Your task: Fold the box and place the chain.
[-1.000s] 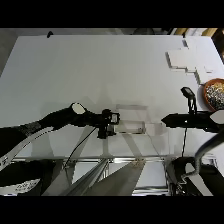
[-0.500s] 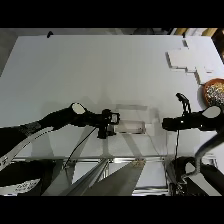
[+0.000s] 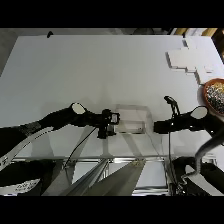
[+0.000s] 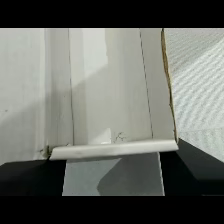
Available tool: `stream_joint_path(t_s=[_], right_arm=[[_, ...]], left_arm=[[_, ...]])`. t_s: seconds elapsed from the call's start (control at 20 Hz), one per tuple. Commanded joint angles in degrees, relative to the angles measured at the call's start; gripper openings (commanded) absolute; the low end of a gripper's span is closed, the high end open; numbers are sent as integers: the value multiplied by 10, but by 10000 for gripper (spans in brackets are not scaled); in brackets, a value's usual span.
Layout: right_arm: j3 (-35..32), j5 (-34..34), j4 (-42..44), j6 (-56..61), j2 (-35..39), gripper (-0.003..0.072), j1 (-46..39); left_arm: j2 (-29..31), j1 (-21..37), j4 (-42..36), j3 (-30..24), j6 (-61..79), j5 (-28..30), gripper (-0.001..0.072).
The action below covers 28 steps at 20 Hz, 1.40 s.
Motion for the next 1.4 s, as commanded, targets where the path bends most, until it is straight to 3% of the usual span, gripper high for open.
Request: stream_joint_path(t_s=[0.0, 0.15, 0.25, 0.35, 0.6, 1.0, 1.35], right_arm=[[0, -4, 12, 14, 24, 71, 29], [0, -4, 13, 33, 66, 185, 29], [0, 1, 19, 34, 93, 208, 29], [0, 9, 28, 34, 112, 280, 29], [-1, 4, 67, 34, 119, 324, 40], [-3, -63, 59, 111, 118, 366, 120], [50, -72, -109, 328, 117, 398, 212]], left_arm=[[0, 0, 0, 0, 0, 0, 314], [0, 0, 0, 0, 0, 0, 314], [0, 0, 0, 0, 0, 0, 314], [0, 0, 0, 0, 0, 0, 314], [0, 0, 0, 0, 0, 0, 314], [0, 0, 0, 0, 0, 0, 314], [0, 0, 0, 0, 0, 0, 314]])
